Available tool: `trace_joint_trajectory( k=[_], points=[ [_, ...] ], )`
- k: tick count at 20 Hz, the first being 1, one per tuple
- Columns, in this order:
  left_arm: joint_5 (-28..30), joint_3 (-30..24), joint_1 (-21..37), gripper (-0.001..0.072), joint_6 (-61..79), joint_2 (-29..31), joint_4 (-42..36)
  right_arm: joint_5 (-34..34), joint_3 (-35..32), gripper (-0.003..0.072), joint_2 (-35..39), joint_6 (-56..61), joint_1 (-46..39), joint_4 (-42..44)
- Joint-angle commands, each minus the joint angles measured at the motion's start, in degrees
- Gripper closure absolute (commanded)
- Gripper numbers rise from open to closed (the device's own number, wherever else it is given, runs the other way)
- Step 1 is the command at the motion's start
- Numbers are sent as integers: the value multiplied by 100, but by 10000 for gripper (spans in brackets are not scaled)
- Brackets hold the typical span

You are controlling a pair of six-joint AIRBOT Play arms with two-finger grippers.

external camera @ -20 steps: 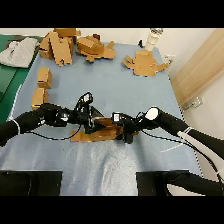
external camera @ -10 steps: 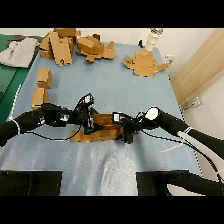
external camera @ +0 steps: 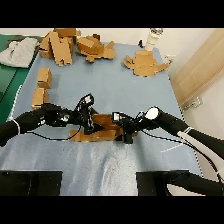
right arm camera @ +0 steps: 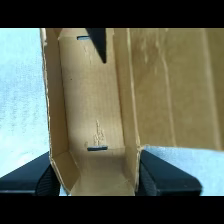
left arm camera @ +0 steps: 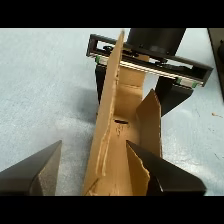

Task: Fold the box.

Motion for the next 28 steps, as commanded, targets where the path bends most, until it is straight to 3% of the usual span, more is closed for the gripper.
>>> trace_joint_trajectory(
  k=[1,2,3,4,28],
  points=[
    [2,4,4,125,-2,-2,2,61,4,86,-2,-11,4,-7],
    [-7,4,4,270,-2,-2,0,66,4,85,-2,-9,4,-35],
    [-79,4,4,569,2,-2,0,63,4,85,-2,-9,4,-50],
    [-151,4,4,697,44,-2,-2,63,4,85,-2,-9,4,-48],
    [-468,15,-103,697,72,-162,345,205,4,97,-2,-11,7,20]
  ],
)
